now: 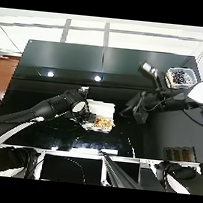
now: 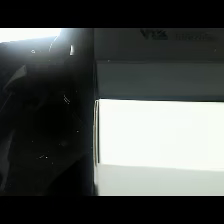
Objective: Fold the box and place the chain.
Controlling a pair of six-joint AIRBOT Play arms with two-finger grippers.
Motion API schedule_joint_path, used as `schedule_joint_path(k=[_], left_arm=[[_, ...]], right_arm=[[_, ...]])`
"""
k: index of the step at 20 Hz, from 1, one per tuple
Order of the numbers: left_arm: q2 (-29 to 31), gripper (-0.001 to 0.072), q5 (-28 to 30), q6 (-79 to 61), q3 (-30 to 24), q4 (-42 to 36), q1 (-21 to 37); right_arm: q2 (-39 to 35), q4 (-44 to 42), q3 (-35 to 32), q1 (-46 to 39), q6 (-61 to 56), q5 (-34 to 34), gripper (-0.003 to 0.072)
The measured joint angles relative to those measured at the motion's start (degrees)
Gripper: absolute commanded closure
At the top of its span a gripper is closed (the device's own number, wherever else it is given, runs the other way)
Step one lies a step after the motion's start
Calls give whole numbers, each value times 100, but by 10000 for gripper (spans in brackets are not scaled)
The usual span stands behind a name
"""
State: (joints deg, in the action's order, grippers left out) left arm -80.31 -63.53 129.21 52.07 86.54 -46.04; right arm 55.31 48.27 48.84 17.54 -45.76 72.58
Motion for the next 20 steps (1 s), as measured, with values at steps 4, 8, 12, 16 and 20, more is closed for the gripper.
schedule_joint_path(k=[4,8,12,16,20], left_arm=[[0,677,0,0,0,0,0],[0,677,0,-2,0,0,0],[0,677,0,0,0,0,0],[0,677,0,0,0,0,0],[0,677,0,0,0,-2,0]], right_arm=[[2,374,-1307,264,363,-1196,-9],[103,389,-2105,868,1980,-2271,-8],[374,-308,-2332,1104,3283,-2909,-8],[649,-979,-2400,1193,4037,-3272,-6],[892,-1285,-2415,1342,4398,-3567,61]])
